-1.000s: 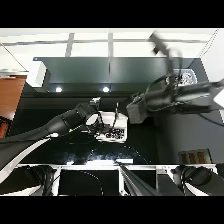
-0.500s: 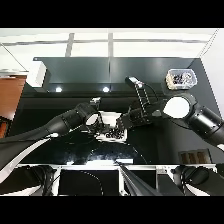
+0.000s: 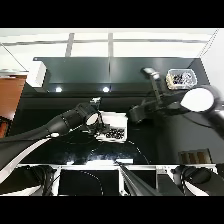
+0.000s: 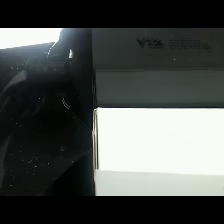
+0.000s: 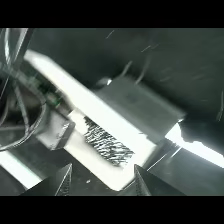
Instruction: Fold the box and place the chain.
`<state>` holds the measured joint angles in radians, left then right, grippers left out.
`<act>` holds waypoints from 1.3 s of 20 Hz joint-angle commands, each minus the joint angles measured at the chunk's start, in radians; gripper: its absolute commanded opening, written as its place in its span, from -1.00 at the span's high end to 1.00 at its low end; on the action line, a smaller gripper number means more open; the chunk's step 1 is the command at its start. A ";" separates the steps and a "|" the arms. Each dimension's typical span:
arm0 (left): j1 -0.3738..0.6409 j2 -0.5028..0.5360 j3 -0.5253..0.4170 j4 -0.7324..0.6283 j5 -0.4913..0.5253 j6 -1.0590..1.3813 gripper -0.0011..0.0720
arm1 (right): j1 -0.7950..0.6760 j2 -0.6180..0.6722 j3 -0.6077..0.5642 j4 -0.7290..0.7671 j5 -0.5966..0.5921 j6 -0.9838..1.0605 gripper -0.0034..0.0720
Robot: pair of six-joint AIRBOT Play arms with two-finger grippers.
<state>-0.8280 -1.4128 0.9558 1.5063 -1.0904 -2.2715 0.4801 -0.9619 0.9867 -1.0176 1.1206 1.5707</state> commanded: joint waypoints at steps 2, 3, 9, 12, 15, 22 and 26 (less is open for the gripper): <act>0.000 0.001 0.056 0.033 -0.021 -0.102 0.90 | -0.162 0.123 0.010 -0.037 0.088 -0.008 -0.30; 0.002 -0.001 0.061 0.034 -0.016 -0.124 0.90 | -0.173 0.133 0.010 -0.038 0.093 -0.008 -0.30; 0.011 0.010 0.087 0.024 -0.051 -0.032 -0.89 | -0.175 0.137 0.010 -0.036 0.082 -0.008 -0.30; 0.042 0.090 0.119 0.027 -0.193 0.338 -0.89 | -0.175 0.137 0.010 -0.045 0.071 -0.007 -0.30; 0.131 0.249 0.050 0.014 -0.251 0.729 -0.89 | -0.175 0.137 0.010 -0.065 0.065 -0.007 -0.30; 0.798 0.407 -0.387 -0.934 -0.094 1.736 -0.93 | -0.175 0.136 0.010 -0.121 0.002 0.001 -0.30; 0.770 0.341 -0.475 -0.960 -0.011 2.470 -0.98 | -0.175 0.136 0.010 -0.121 -0.010 0.000 -0.30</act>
